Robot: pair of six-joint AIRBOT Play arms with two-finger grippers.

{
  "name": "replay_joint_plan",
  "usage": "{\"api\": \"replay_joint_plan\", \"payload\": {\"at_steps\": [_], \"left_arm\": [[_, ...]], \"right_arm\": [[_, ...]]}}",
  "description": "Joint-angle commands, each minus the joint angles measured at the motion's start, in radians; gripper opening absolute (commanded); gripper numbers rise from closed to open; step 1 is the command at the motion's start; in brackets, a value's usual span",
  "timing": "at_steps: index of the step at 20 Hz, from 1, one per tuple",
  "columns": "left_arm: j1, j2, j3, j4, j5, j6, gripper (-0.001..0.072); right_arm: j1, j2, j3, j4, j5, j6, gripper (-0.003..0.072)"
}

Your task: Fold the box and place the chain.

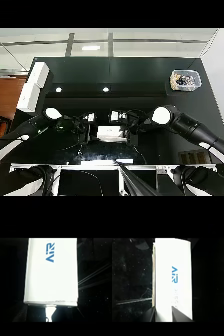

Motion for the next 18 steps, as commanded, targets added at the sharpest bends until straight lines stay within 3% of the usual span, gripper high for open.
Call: {"api": "replay_joint_plan", "payload": {"at_steps": [1,10,12,13,14,15,16,18], "left_arm": [[0.0,0.0,0.0,0.0,0.0,0.0,0.0494],[0.0,0.0,0.0,0.0,0.0,0.0,0.0495],[0.0,0.0,0.0,0.0,0.0,0.0,0.0495],[0.0,0.0,0.0,0.0,0.0,0.0,0.0495],[0.0,0.0,0.0,0.0,0.0,0.0,0.0495],[0.0,0.0,0.0,0.0,0.0,0.0,0.0495],[0.0,0.0,0.0,0.0,0.0,0.0,0.0495],[0.0,0.0,0.0,0.0,0.0,0.0,0.0495]], "right_arm": [[0.0,-0.002,-0.004,0.002,0.0,0.004,0.0274],[-0.023,0.064,0.019,0.003,0.056,0.133,0.0274],[-0.04,0.101,0.025,0.011,0.084,0.274,0.0273],[-0.053,0.113,0.025,0.014,0.091,0.443,0.0262],[-0.069,0.111,0.022,0.014,0.107,0.637,0.0065],[-0.077,0.109,0.004,0.03,0.102,0.753,0.0017],[-0.082,0.109,-0.023,0.081,0.076,0.816,0.0016],[-0.091,0.107,-0.084,0.288,-0.011,0.83,0.0008]]}}
